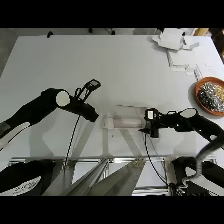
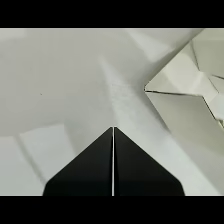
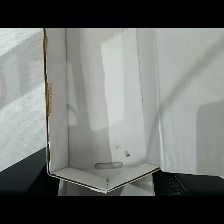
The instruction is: Fold the box and place the chain.
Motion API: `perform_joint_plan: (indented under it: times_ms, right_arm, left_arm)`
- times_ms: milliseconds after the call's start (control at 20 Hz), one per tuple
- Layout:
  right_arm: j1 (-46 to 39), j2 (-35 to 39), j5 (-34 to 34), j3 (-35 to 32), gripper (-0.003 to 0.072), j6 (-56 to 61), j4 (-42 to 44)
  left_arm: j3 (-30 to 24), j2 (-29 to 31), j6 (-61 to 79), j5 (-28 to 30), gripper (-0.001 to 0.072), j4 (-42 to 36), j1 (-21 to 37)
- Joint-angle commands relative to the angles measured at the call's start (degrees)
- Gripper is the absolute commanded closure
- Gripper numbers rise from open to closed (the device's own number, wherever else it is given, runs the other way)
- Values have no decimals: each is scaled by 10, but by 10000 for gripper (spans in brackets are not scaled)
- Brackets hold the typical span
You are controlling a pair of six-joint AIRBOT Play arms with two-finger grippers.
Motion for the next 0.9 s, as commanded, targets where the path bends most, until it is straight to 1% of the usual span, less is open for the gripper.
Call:
perform_joint_plan:
  times_ms: [0,100,250,350,500,700,750,800,850]
  right_arm:
    - [0,0,0,0,285,0,0]
    - [0,0,0,0,285,0,0]
    - [0,0,0,0,285,0,0]
    - [0,0,0,0,285,0,0]
    - [0,0,0,0,285,0,0]
    - [0,0,0,0,285,0,0]
    - [0,0,0,0,285,0,0]
    - [0,0,0,0,285,0,0]
    - [0,0,0,0,285,0,0]
  left_arm:
    - [-14,-51,-55,9,703,-83,2]
    - [-14,-78,-47,14,703,-118,-8]
    - [-14,-81,-44,14,703,-146,-24]
    - [-14,-75,-44,14,703,-161,-27]
    - [-13,-47,-45,15,703,-166,-32]
    - [-13,-21,-47,38,698,-190,-52]
    - [-13,-20,-46,48,684,-197,-60]
    - [-13,-19,-46,55,632,-203,-66]
    - [-13,-19,-46,59,607,-204,-71]
